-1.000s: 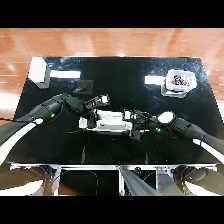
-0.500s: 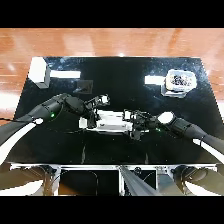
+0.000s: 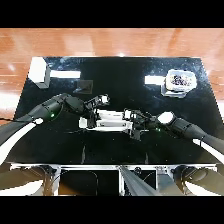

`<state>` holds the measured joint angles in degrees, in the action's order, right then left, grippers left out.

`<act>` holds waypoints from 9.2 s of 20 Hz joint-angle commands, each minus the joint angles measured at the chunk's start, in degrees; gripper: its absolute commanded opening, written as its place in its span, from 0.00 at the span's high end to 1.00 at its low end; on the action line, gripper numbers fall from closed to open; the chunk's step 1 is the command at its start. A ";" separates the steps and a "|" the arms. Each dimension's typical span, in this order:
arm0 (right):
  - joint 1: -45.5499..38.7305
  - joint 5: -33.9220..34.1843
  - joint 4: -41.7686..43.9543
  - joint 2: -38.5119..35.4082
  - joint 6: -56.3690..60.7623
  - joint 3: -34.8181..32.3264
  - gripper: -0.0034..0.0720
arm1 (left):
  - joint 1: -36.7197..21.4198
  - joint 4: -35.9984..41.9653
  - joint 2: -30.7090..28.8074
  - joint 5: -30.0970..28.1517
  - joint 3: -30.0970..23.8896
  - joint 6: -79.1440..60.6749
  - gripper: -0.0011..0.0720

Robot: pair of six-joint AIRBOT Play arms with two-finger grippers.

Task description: Fold the box and place the chain.

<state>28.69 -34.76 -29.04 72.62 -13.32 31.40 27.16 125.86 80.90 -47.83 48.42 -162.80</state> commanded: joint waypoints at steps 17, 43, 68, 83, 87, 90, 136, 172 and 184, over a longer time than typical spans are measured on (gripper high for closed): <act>0.02 0.09 0.02 0.02 0.07 0.02 0.18 | 1.05 -0.09 0.02 -3.52 0.04 2.60 0.96; 0.02 0.11 0.00 0.02 0.07 0.02 0.18 | -9.42 -10.95 -12.96 -26.27 -0.15 18.03 0.96; 0.02 0.17 0.02 0.02 0.09 0.02 0.18 | 11.67 2.58 -23.06 30.05 -17.46 20.57 0.96; 0.02 0.17 0.00 0.02 0.09 0.02 0.18 | 18.69 2.56 -14.23 49.59 -17.20 26.51 0.96; 0.02 0.17 0.02 0.02 0.09 0.02 0.18 | 18.67 2.58 -12.20 50.03 -17.05 26.60 0.96; 0.02 0.17 0.00 0.02 0.09 0.02 0.18 | 18.69 2.58 -10.49 48.24 -16.98 28.26 0.96; 0.04 0.24 0.00 0.02 0.09 0.02 0.18 | -1.64 -2.62 -10.62 3.67 -8.70 -9.29 0.16; 0.04 0.28 0.02 0.02 0.09 0.02 0.18 | 3.32 0.87 -10.34 3.34 -8.41 -9.27 0.56; 0.04 0.26 0.00 0.02 0.09 0.02 0.18 | 5.62 4.15 -9.20 7.96 -8.41 -9.29 0.89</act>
<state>28.69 -34.46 -29.04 72.66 -13.23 31.38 31.70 129.71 71.11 -40.80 39.94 -172.07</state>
